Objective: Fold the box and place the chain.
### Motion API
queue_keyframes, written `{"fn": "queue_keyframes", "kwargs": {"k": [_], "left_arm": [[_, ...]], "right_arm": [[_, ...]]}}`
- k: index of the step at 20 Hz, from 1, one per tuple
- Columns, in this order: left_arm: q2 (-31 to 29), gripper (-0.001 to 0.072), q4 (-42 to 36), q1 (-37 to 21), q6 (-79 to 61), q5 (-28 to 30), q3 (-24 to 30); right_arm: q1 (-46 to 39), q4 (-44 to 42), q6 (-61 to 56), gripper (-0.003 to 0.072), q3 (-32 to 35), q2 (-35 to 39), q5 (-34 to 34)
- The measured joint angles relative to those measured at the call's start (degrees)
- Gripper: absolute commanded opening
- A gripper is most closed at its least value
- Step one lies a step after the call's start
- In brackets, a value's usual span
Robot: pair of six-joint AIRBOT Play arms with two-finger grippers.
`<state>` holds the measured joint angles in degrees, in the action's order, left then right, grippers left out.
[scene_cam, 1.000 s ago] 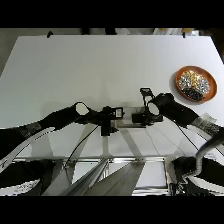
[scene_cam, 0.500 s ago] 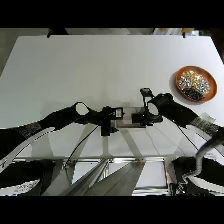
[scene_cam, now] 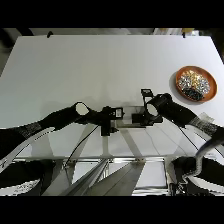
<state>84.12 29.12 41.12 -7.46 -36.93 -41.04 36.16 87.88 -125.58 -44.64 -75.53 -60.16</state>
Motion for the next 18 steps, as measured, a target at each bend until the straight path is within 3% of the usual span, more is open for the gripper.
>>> {"fn": "queue_keyframes", "kwargs": {"k": [1,4,7,11,12,13,18], "left_arm": [[0.0,0.0208,0.0,0.0,0.0,0.0,0.0],[0.0,0.0208,0.0,0.0,0.0,0.0,0.0],[0.0,0.0208,0.0,0.0,0.0,0.0,0.0],[0.0,0.0208,0.0,0.0,0.0,0.0,0.0],[0.0,0.0208,0.0,0.0,0.0,0.0,0.0],[0.0,0.0208,0.0,0.0,0.0,0.0,0.0],[0.0,0.0208,0.0,0.0,0.0,0.0,0.0]], "right_arm": [[0.0,0.2,0.9,0.0300,0.0,0.3,-0.3],[-0.1,1.0,5.9,0.0311,-0.6,2.3,-2.7],[-0.5,3.1,11.8,0.0396,-3.4,5.2,-8.1],[-5.0,5.4,21.9,0.0390,-12.7,8.3,-15.4],[-7.3,6.3,23.6,0.0360,-15.7,8.7,-15.8],[-9.8,7.0,25.0,0.0270,-18.4,8.9,-15.4],[-29.1,8.7,31.4,0.0230,-27.2,6.5,-11.0]]}}
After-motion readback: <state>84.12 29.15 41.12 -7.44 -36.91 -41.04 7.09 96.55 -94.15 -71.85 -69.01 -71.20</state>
